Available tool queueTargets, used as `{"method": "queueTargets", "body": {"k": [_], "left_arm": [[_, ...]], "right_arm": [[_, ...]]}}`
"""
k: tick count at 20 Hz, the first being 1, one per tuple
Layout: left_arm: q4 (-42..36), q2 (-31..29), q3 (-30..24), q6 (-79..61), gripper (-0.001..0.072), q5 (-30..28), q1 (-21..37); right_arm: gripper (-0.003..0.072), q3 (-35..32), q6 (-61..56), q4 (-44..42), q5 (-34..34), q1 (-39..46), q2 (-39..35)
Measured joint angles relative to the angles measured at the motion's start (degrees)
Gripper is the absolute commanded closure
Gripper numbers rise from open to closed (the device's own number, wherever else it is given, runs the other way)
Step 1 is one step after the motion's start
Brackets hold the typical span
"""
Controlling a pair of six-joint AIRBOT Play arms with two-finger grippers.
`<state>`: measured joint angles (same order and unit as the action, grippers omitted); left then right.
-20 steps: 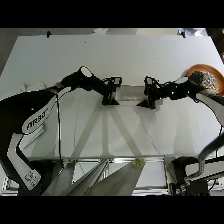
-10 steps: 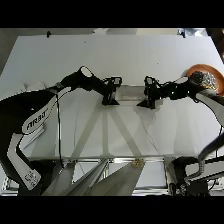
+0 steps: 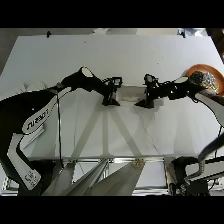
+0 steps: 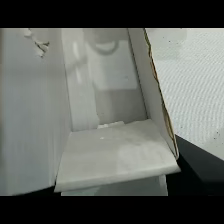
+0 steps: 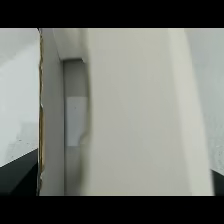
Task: Fold the box and place the chain.
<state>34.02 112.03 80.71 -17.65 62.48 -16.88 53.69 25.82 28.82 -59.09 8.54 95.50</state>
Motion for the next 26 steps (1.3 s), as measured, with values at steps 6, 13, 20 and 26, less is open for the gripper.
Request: {"method": "queueTargets", "body": {"k": [6, 13, 20, 26], "left_arm": [[0.0, 0.0, 0.0, 0.0, 0.0388, 0.0, 0.0], [0.1, 0.0, 0.0, -0.1, 0.0388, 0.1, 0.0], [0.1, 0.0, 0.0, 0.0, 0.0388, 0.1, 0.0], [0.1, 0.0, 0.0, 0.3, 0.0388, 0.0, 0.0]], "right_arm": [[-0.0008, 0.0, -0.5, 4.8, -0.3, 1.5, -4.8], [0.0675, 0.0, -10.8, 14.7, -0.9, 6.5, -14.9], [0.0672, 0.0, -18.9, 8.7, -6.5, 3.8, -17.8], [0.0672, 0.0, -28.4, 3.8, 11.2, -4.1, -14.4]]}}
